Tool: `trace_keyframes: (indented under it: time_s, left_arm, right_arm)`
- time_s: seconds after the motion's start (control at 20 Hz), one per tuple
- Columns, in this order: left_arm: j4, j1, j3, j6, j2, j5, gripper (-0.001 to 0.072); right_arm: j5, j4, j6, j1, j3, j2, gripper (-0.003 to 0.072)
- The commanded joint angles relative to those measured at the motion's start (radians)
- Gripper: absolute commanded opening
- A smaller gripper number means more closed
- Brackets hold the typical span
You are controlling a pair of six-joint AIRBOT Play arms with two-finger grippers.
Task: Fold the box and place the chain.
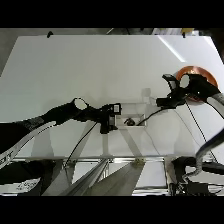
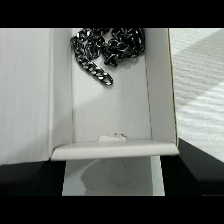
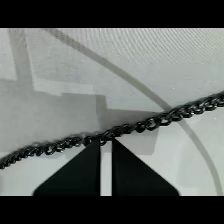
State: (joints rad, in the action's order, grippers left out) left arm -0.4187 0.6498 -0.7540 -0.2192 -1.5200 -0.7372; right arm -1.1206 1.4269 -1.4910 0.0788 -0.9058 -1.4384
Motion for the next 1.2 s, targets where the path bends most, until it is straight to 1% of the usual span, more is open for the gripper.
trace_keyframes:
  time_s: [0.0,0.2,0.45,0.65,0.7,0.75,0.8,0.95,1.1,1.15]
  left_arm:
    - [0.0,0.0,0.0,0.0,0.0,0.0,0.0255]
    - [0.0,0.0,0.0,0.0,0.0,0.0,0.0255]
    - [0.0,0.0,0.0,0.0,0.0,0.0,0.0255]
    - [0.0,0.0,0.0,0.0,0.0,0.0,0.0255]
    - [0.0,0.0,0.0,0.0,0.0,0.0,0.0255]
    - [0.0,0.0,0.0,0.0,0.001,0.0,0.0255]
    - [0.0,0.0,0.0,0.0,0.0,0.0,0.0255]
    - [0.0,0.0,0.0,0.0,0.001,0.0,0.0255]
    - [0.0,0.0,0.0,0.0,0.0,0.0,0.0255]
    - [0.0,0.0,0.0,0.0,0.001,0.0,0.0255]
  right_arm:
    - [-0.02,-0.01,0.004,0.001,0.001,-0.007,0.0012]
    - [-0.037,-0.01,0.006,0.001,0.001,0.021,0.0012]
    - [-0.035,-0.01,0.007,0.001,0.001,0.095,0.0011]
    - [-0.047,-0.009,0.006,0.001,0.001,0.099,0.0014]
    - [-0.049,-0.008,0.006,0.001,0.001,0.099,0.0061]
    - [-0.048,-0.004,0.006,0.001,0.001,0.097,0.0208]
    - [-0.047,0.011,0.006,0.001,0.001,0.092,0.0283]
    - [-0.041,0.073,-0.013,0.001,0.003,0.066,0.0284]
    - [-0.021,0.084,-0.035,0.001,0.008,0.051,0.0282]
    - [-0.013,0.085,-0.035,0.001,0.013,0.05,0.0266]
